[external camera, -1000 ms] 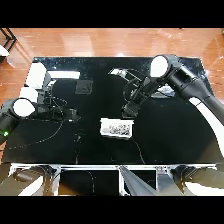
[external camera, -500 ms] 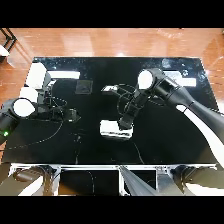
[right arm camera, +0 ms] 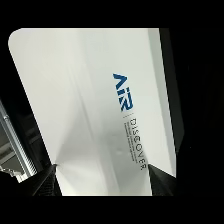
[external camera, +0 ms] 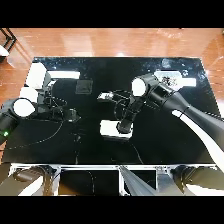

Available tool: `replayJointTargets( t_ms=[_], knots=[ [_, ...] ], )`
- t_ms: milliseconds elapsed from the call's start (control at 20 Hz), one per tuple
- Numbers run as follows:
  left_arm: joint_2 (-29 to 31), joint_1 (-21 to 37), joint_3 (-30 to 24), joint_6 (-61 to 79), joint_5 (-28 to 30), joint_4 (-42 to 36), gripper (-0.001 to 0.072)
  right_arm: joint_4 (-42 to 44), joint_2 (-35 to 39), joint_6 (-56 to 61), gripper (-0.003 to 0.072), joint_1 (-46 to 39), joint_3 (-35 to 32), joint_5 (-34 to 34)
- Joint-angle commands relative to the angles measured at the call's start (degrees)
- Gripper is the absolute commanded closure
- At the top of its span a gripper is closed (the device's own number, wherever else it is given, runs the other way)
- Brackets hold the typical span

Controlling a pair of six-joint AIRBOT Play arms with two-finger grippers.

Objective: Fold the box and place the chain.

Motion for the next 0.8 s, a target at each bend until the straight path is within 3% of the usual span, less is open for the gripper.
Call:
replayJointTargets(
  t_ms=[0,450,650,750],
  knots=[
    [-0.02,0.07,-0.02,0.02,0.02,0.02,0.0080,-2.12,0.02,0.07,0.0043,0.28,-0.09,-1.18],
    [-0.02,0.07,-0.02,0.02,0.00,0.02,0.0080,-3.89,0.02,0.24,0.0046,1.03,-0.13,-2.80],
    [-0.02,0.07,-0.02,0.02,-0.02,0.02,0.0080,-4.87,0.02,0.70,0.0094,1.88,-0.13,-2.75],
    [-0.02,0.07,-0.02,0.02,-0.02,0.02,0.0079,-4.79,0.02,0.63,0.0361,1.95,-0.13,-2.19]
  ],
)
